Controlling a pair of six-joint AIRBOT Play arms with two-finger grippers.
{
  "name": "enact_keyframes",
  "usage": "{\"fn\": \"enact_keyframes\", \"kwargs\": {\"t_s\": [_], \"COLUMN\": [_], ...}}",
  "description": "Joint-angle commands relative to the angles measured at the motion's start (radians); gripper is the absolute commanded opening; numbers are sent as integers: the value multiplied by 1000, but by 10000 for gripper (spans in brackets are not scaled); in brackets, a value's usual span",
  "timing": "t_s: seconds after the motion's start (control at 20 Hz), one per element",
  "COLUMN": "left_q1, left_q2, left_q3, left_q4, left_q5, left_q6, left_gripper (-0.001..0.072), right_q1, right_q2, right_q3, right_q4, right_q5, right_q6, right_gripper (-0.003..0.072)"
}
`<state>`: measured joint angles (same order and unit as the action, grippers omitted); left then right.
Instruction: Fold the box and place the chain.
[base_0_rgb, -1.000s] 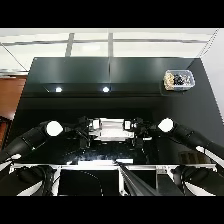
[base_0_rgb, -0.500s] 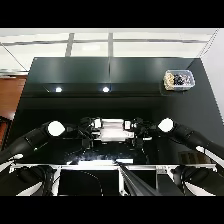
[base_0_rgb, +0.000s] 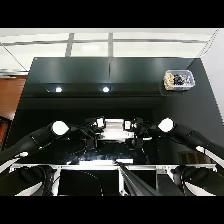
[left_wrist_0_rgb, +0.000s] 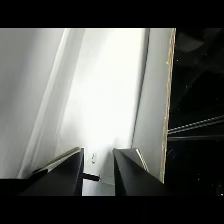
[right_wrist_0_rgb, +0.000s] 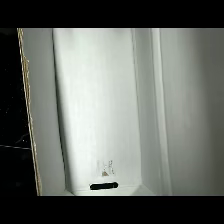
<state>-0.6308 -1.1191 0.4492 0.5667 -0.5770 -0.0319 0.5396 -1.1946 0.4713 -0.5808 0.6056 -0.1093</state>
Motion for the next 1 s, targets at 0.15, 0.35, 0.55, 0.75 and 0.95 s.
{"fn": "enact_keyframes", "kwargs": {"t_s": [0.15,0.35,0.55,0.75,0.95], "left_q1": [-1,-1,64,264,566], "left_q2": [-3,-2,64,278,382], "left_q3": [1,1,26,29,28], "left_q4": [5,5,177,450,631], "left_q5": [0,1,-38,-113,-286], "left_q6": [6,6,-140,-511,-1258], "left_gripper": [420,268,28,28,28], "right_q1": [1,0,0,0,0], "right_q2": [-1,-1,-1,-1,-1], "right_q3": [-1,-1,-1,-1,-1], "right_q4": [1,1,1,1,1], "right_q5": [0,0,0,0,0], "right_q6": [1,1,1,1,1], "right_gripper": [433,433,434,433,433]}}
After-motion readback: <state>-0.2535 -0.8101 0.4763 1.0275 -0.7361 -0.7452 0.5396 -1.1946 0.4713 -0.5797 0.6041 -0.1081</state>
